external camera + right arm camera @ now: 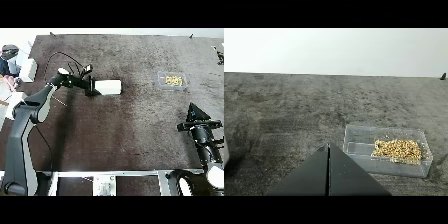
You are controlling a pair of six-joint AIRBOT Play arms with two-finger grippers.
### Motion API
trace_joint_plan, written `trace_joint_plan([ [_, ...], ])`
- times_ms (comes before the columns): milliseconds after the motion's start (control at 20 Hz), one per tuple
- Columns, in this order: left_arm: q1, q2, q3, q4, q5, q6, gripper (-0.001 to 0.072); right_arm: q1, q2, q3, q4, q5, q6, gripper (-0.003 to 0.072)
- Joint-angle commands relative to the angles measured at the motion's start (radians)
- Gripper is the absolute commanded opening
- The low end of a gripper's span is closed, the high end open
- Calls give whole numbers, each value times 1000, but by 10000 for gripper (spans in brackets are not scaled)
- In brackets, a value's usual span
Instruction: Fold the box and place the chain.
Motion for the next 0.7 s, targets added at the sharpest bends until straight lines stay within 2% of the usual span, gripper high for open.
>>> trace_joint_plan([
  [0, 16, 42, 29, -113, 6, -73, 10, 0, 1, 0, 0, 0, 0, 10],
  [150, 51, 143, 33, -151, 124, -119, 10, 0, 1, 0, 0, 0, 0, 10],
  [450, 179, 345, 32, -127, 508, -377, 9, 0, 1, 0, 0, 0, 0, 10],
  [550, 227, 374, 31, -44, 612, -510, 9, 0, 1, 0, 0, 0, 0, 10],
  [650, 267, 377, 30, 119, 668, -739, 5, 0, 1, 0, 0, 0, 0, 10],
])
